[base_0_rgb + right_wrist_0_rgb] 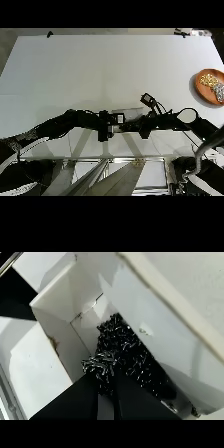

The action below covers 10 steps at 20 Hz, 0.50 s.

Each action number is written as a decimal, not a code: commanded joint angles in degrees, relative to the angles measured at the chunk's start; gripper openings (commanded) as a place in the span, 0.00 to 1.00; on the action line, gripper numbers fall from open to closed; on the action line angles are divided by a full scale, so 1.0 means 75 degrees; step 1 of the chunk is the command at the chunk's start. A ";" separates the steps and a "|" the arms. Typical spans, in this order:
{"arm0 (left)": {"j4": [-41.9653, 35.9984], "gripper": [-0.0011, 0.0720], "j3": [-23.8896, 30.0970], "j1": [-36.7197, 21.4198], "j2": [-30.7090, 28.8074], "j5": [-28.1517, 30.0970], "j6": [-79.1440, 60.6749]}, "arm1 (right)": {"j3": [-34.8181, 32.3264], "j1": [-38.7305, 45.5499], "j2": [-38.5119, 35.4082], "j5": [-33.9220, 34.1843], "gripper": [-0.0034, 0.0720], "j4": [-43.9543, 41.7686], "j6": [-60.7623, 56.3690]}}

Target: Fold the box and place the chain.

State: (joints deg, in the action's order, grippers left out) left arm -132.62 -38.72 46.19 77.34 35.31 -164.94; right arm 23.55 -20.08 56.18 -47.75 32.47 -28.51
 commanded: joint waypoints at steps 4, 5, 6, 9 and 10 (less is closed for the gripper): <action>0.0000 0.03 -0.0006 -0.0003 -0.0006 0.0000 -0.0003 | 0.0000 -0.0006 0.0178 0.0189 0.21 -0.0458 -0.0026; 0.0003 0.03 -0.0006 -0.0006 -0.0003 0.0000 -0.0003 | 0.0000 -0.0006 0.0175 0.0189 0.21 -0.0458 -0.0026; 0.0000 0.03 -0.0006 -0.0003 -0.0003 0.0000 -0.0003 | 0.0000 -0.0006 0.0178 0.0187 0.21 -0.0460 -0.0026; 0.0000 0.03 -0.0006 -0.0006 -0.0003 0.0000 -0.0003 | 0.0000 -0.0006 0.0166 -0.0003 0.21 -0.0539 -0.0026; 0.0000 0.03 -0.0006 -0.0003 -0.0006 0.0000 -0.0003 | 0.0000 -0.0003 0.0105 -0.0160 0.20 -0.0571 -0.0023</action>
State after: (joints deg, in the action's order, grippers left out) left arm -132.62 -38.72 46.19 77.34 35.31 -164.94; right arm 23.55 -20.08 57.34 -47.09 29.04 -28.69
